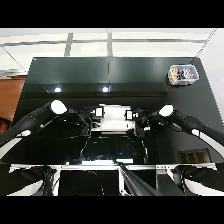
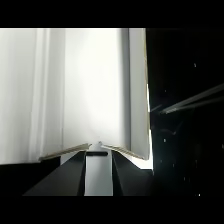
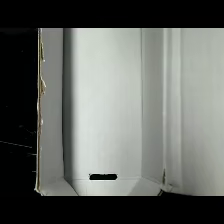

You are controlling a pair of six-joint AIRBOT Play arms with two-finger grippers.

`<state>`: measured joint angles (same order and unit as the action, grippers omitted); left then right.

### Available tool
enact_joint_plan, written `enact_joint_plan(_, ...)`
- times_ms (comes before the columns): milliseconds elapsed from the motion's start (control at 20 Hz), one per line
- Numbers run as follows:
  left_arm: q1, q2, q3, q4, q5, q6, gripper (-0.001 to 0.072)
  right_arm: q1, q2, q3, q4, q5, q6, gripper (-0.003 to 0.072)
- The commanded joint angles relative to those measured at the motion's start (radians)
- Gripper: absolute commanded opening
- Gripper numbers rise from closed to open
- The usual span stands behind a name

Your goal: Fold the box and place the chain.

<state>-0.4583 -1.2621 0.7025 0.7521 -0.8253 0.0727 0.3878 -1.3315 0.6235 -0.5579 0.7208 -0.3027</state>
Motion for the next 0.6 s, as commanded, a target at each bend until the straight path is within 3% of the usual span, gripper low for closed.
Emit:
enact_joint_plan(0,-0.001,-0.033,0.0,-0.116,0.012,-0.001,0.0188,0.001,-0.001,0.0,0.0,0.0,0.0,0.0462)
enact_joint_plan(300,-0.001,-0.058,0.0,-0.184,0.009,-0.001,0.0186,0.001,-0.001,0.0,0.0,0.0,0.0,0.0462)
enact_joint_plan(400,-0.001,-0.058,0.0,-0.184,0.004,-0.001,0.0116,0.001,-0.001,0.0,0.0,0.0,0.0,0.0462)
enact_joint_plan(450,-0.001,-0.057,0.0,-0.184,0.0,-0.001,0.0126,0.001,-0.001,0.0,0.0,0.0,0.0,0.0462)
enact_joint_plan(500,-0.001,-0.057,0.0,-0.184,0.0,-0.002,0.0256,0.001,-0.001,0.0,0.0,0.0,0.0,0.0462)
enact_joint_plan(550,-0.001,-0.057,0.0,-0.182,-0.001,-0.002,0.0316,0.001,-0.001,0.0,0.0,0.0,0.0,0.0462)
